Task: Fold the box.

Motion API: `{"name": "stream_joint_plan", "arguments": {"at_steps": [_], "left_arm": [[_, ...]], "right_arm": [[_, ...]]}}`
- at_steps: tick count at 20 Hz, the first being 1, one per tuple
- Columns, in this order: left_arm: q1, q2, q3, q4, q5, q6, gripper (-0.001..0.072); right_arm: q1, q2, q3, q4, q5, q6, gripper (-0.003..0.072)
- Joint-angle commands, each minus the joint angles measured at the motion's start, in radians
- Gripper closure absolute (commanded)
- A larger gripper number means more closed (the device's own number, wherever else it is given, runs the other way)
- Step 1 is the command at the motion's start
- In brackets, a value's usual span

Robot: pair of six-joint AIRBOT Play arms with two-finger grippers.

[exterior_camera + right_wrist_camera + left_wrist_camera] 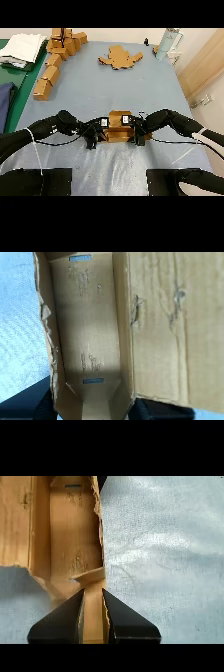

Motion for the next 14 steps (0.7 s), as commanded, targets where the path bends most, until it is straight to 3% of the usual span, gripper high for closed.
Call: {"name": "stream_joint_plan", "arguments": {"at_steps": [1,7,10,11,12,14], "left_arm": [[0.015,0.009,-0.001,0.027,-0.002,-0.03,0.0533],[0.015,0.009,-0.002,0.031,0.019,-0.039,0.0534],[0.015,0.009,-0.002,0.031,0.077,-0.057,0.0518],[0.015,0.009,-0.002,0.031,0.091,-0.083,0.0343],[0.015,0.009,-0.002,0.031,0.097,-0.098,0.0279],[0.014,0.009,-0.001,0.031,0.096,-0.1,0.028]], "right_arm": [[0.001,0.0,0.0,0.0,0.0,0.0,0.0172],[0.001,0.0,0.0,0.0,0.0,0.0,0.0172],[0.001,0.0,0.0,0.0,0.0,0.0,0.0172],[0.001,0.0,0.0,0.0,0.0,0.0,0.0172],[0.001,0.0,0.0,0.0,0.0,0.0,0.0172],[0.001,0.0,0.0,0.0,0.0,0.0,0.0172]]}}
